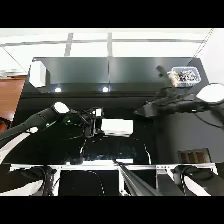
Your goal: Fold the box and place the chain.
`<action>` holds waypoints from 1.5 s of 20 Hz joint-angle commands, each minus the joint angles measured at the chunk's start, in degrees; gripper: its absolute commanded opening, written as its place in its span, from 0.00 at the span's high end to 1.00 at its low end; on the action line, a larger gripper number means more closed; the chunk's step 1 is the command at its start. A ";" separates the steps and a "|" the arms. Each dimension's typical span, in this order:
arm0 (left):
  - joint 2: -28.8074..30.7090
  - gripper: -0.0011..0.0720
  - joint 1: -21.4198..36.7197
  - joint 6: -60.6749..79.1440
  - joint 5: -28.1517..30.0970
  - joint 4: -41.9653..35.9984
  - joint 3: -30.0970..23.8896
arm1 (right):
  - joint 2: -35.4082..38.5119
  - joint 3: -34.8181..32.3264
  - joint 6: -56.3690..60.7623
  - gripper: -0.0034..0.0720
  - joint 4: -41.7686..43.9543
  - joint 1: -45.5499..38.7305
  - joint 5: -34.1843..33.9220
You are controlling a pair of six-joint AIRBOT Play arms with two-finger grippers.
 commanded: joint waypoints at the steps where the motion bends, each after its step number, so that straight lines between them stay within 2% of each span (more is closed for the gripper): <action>1: 2.47 0.38 0.11 -2.43 -0.09 -0.07 0.81 | 4.59 2.69 0.15 0.94 -3.08 -8.46 5.44; 2: 3.85 0.06 0.15 -2.47 0.00 -0.04 0.85 | 4.72 2.69 0.17 0.94 -3.41 -10.25 5.79; 3: 5.20 0.01 0.31 -4.61 0.37 0.70 0.92 | 4.72 2.69 0.17 0.94 -3.72 -11.47 5.77; 5: 8.13 0.01 1.16 -11.96 0.22 6.03 1.46 | 4.72 2.69 0.15 0.94 -4.52 -13.09 5.77; 7: 10.82 0.01 2.56 -20.59 -2.64 11.63 2.60 | 4.72 2.69 0.13 0.94 -4.76 -13.44 5.51; 9: 12.13 0.01 2.80 -23.69 -6.67 12.59 4.76 | 4.72 2.67 0.13 0.94 -4.72 -13.42 4.52; 11: 11.41 0.01 0.72 -24.33 -5.73 10.88 7.13 | 4.72 2.67 0.13 0.94 -4.76 -13.42 3.28; 13: 8.92 0.02 -2.84 -26.60 -0.90 11.06 9.99 | 4.72 2.67 0.15 0.94 -4.72 -13.40 3.39; 15: 4.22 0.02 -6.05 -28.44 -0.48 11.04 14.16 | 4.72 2.67 0.15 0.94 -5.29 -13.29 4.20; 18: -3.85 0.02 -10.12 -29.09 -3.13 13.40 20.63 | 4.72 2.64 0.15 0.94 -6.19 -13.20 4.96; 21: -9.44 0.02 -11.08 -34.03 -10.23 14.45 26.14 | 4.72 2.64 0.15 0.94 -6.19 -13.20 5.27; 23: -11.04 0.02 -11.06 -35.10 -13.75 14.40 27.56 | 4.72 2.64 0.15 0.94 -6.14 -13.20 5.55; 30: -12.33 0.02 -11.08 -35.08 -15.19 14.45 27.58 | 4.72 2.64 0.11 0.94 -5.97 -13.20 5.57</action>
